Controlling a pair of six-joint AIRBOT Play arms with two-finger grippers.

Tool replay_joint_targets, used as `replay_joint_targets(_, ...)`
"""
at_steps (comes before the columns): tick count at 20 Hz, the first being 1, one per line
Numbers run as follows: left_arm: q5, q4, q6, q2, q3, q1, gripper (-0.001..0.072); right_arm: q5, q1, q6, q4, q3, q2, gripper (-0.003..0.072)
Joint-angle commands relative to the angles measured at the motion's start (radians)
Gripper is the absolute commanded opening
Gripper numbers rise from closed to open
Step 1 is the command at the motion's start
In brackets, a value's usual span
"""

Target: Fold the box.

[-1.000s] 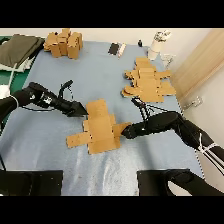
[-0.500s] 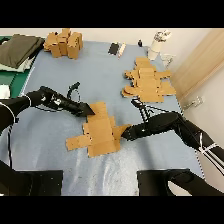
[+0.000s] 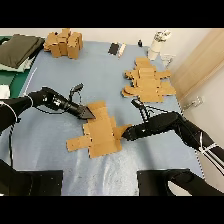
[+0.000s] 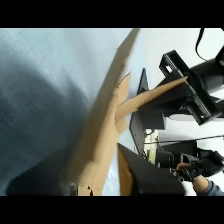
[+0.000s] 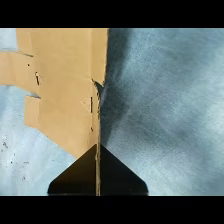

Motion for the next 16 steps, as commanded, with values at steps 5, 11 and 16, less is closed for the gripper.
replay_joint_targets(5, -0.041, -0.024, 0.047, -0.03, 0.001, -0.008, 0.0345, 0.011, 0.001, 0.008, -0.002, 0.0, -0.001, -0.0001)
replay_joint_targets(11, 0.005, -0.042, 0.068, -0.03, 0.001, -0.007, 0.0343, 0.001, 0.001, 0.01, -0.003, 0.0, -0.001, -0.0001)
replay_joint_targets(16, 0.009, -0.044, 0.089, -0.03, 0.001, -0.008, 0.0064, 0.001, 0.001, 0.01, -0.005, 0.0, -0.001, -0.0001)
